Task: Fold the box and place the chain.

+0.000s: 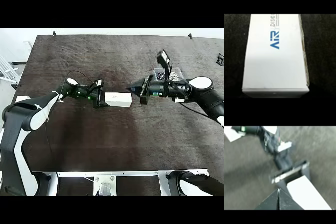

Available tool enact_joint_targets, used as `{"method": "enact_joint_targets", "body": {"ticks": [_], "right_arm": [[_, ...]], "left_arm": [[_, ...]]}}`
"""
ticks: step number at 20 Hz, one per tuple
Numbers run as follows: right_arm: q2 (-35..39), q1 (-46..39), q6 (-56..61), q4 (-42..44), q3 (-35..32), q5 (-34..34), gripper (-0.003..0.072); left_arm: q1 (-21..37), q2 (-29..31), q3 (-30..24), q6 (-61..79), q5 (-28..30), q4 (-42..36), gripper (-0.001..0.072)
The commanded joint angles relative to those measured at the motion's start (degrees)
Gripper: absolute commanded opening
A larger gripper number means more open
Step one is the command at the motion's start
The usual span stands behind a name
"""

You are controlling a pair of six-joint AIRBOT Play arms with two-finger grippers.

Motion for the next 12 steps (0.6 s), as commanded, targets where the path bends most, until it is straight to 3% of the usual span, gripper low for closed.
{"method": "enact_joint_targets", "body": {"ticks": [1,6,12], "right_arm": [[0.8,-0.3,0.3,0.2,-2.8,-0.2,0.0014],[2.0,-1.9,2.3,0.6,-2.8,-0.4,0.0015],[2.0,-3.7,4.3,0.7,-2.8,-0.4,0.0014]], "left_arm": [[0.9,1.6,0.0,-5.6,1.6,-1.1,0.002],[6.8,12.3,0.0,-17.6,9.2,-0.7,0.0017],[17.7,21.2,-0.1,-31.7,28.0,-0.5,0.0018]]}}
